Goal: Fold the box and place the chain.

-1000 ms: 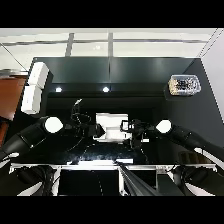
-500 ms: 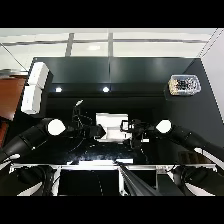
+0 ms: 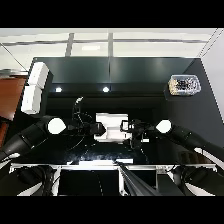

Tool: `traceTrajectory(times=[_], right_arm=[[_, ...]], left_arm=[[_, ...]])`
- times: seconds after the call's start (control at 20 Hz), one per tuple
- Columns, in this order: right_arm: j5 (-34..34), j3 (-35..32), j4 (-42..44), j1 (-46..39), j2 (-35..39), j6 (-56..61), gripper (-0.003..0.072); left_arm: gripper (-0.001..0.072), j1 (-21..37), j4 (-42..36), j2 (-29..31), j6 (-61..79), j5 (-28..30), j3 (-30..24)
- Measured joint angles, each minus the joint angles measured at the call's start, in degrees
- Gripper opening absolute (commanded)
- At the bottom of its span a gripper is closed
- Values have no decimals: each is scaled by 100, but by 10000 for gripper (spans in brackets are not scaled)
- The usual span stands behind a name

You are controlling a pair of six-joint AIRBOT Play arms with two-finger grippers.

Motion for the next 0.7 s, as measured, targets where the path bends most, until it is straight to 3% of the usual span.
traceTrajectory(times=[0.7], right_arm=[[0, 0, -2, 0, 0, 0, 470]], left_arm=[[615, -315, 435, -81, -518, -166, 74]])
